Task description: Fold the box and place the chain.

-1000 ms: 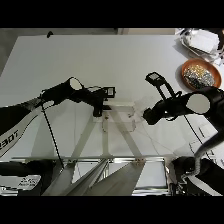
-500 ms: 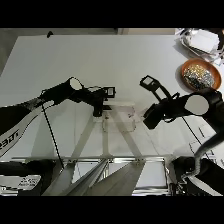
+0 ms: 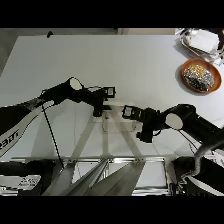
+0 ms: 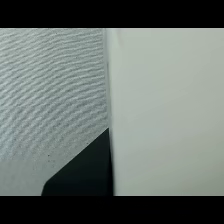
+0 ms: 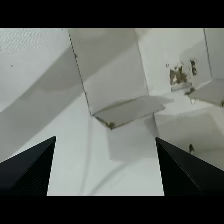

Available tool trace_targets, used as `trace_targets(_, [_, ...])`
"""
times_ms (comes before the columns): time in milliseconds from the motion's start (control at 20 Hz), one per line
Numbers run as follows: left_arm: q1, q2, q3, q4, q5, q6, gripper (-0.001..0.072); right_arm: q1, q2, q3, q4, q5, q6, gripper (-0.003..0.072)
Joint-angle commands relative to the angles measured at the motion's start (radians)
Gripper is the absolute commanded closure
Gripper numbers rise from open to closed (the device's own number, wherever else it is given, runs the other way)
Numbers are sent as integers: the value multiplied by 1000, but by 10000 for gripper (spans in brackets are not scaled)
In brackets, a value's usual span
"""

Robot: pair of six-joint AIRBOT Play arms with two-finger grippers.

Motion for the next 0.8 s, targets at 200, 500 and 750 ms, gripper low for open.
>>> trace_targets(200, [-1,0,0,0,0,0,703,128,-15,-148,-77,-352,-8,-7])
trace_targets(500, [0,-1,0,0,0,0,703,128,-18,-157,-212,-401,134,157])
trace_targets(750, [0,0,0,0,0,0,703,128,-55,-156,-212,-404,160,157])
